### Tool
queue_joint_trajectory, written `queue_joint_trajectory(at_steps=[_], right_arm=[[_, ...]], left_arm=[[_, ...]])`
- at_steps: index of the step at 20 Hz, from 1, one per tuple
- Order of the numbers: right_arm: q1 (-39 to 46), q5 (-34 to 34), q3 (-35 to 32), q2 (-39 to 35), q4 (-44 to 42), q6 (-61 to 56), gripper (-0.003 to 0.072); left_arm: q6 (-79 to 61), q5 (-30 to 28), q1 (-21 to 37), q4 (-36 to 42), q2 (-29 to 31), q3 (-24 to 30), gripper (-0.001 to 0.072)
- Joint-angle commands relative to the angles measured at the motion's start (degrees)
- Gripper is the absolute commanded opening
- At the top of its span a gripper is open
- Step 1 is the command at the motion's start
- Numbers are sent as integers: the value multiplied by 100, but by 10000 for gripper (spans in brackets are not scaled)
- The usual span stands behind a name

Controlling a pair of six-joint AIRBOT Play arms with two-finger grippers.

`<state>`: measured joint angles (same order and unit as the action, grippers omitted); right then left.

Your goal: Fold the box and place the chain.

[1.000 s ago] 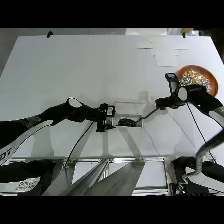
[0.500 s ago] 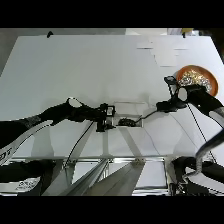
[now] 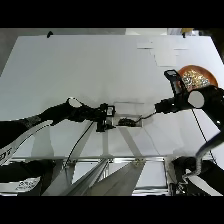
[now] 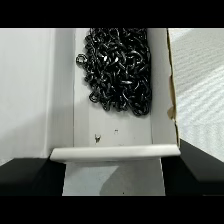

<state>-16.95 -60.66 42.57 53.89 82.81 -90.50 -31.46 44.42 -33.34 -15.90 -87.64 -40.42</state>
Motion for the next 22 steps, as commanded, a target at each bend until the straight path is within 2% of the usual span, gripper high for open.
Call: queue_joint_trajectory(at_steps=[1, 4, 7, 12, 18, 22], right_arm=[[-402, -61, 4, -754, -1373, 450, 16], [-699, 70, 4, -1051, -2170, 555, 16], [-975, 208, 4, -1071, -2476, 555, 16], [-1394, 820, 4, -1069, -2833, 553, 16], [-1526, 1283, 4, -1064, -2861, 551, 16], [-1526, 1340, 2, -927, -2793, 551, 16]], left_arm=[[-2, 0, 4, 0, 4, 2, 10], [-2, 0, 4, 0, 4, 2, 10], [-2, 0, 4, 0, 4, 2, 10], [-2, 0, 4, 0, 4, 2, 10], [-4, 0, 4, 0, 4, 2, 10], [-2, 0, 4, 0, 4, 2, 10]])
